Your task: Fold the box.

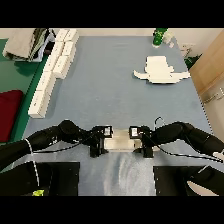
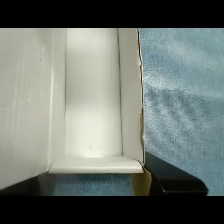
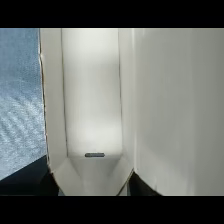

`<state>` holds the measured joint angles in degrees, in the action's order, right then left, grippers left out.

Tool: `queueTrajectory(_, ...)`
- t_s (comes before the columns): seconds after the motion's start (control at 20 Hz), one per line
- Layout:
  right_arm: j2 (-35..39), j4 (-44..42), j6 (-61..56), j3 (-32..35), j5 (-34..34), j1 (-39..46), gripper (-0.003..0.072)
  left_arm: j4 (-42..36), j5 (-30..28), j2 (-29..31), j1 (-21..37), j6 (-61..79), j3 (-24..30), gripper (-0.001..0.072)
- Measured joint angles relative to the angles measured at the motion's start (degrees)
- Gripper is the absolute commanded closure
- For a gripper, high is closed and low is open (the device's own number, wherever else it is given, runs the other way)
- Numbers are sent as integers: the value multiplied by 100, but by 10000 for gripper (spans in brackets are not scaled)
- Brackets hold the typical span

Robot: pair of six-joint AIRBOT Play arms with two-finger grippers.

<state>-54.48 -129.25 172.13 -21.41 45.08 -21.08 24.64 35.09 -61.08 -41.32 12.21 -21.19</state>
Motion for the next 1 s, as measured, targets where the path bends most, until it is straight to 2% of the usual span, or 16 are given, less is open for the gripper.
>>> queueTrajectory(1.0, 0, 2, -2, 0, 4, 0, 173, 162, 234, 225, 247, -26, 120, -11)
